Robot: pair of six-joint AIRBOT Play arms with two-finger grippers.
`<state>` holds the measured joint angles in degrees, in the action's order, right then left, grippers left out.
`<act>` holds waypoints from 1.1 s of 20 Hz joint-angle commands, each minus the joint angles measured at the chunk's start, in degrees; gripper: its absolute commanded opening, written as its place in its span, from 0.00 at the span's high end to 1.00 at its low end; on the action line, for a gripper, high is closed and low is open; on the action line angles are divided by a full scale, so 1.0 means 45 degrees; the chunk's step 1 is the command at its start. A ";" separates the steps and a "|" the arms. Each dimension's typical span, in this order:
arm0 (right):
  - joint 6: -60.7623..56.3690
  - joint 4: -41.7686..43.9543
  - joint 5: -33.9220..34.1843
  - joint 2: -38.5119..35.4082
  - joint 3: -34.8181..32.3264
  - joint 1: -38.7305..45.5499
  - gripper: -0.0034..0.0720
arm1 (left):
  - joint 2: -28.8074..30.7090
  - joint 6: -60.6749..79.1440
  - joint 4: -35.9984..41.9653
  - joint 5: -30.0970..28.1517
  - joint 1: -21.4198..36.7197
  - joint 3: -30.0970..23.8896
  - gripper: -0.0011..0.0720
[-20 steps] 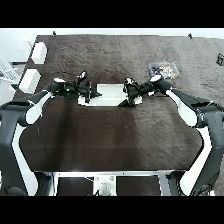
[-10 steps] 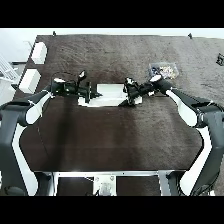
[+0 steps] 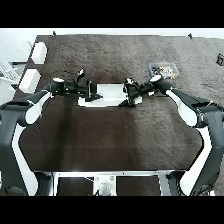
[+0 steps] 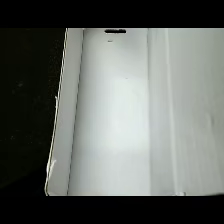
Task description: Fold the box and place the chain.
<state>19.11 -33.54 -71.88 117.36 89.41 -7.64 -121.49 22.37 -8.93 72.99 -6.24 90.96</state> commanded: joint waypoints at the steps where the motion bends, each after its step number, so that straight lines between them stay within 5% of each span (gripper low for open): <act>1: -0.0005 0.0005 0.0005 0.0005 0.0005 -0.0010 0.21 | 0.0141 0.0015 0.0136 0.1078 0.0491 0.0015 0.20; 5: -0.0005 0.0005 0.0005 0.0005 0.0005 -0.0010 0.21 | 0.0661 0.0029 0.0194 0.3517 0.1661 0.0039 0.21; 7: -0.0005 0.0005 0.0005 0.0005 0.0005 -0.0010 0.21 | 0.1137 0.0520 0.0180 0.4585 0.2225 0.0097 0.96; 9: -0.0005 0.0005 0.0005 0.0005 0.0005 -0.0010 0.21 | 0.1763 0.1297 0.0432 0.5736 0.2603 0.0189 0.96; 13: -0.0005 0.0005 0.0005 0.0005 0.0005 -0.0010 0.21 | 0.4012 0.1234 0.0359 0.5848 0.2681 0.0126 0.96; 18: -0.0005 0.0005 0.0005 0.0005 0.0005 -0.0010 0.21 | 0.6737 0.1039 0.0355 0.2807 0.2093 -0.1967 0.96; 22: -0.0005 0.0005 0.0005 0.0005 0.0005 -0.0010 0.21 | 0.6708 0.1035 0.0019 0.0738 0.0967 -0.3376 0.96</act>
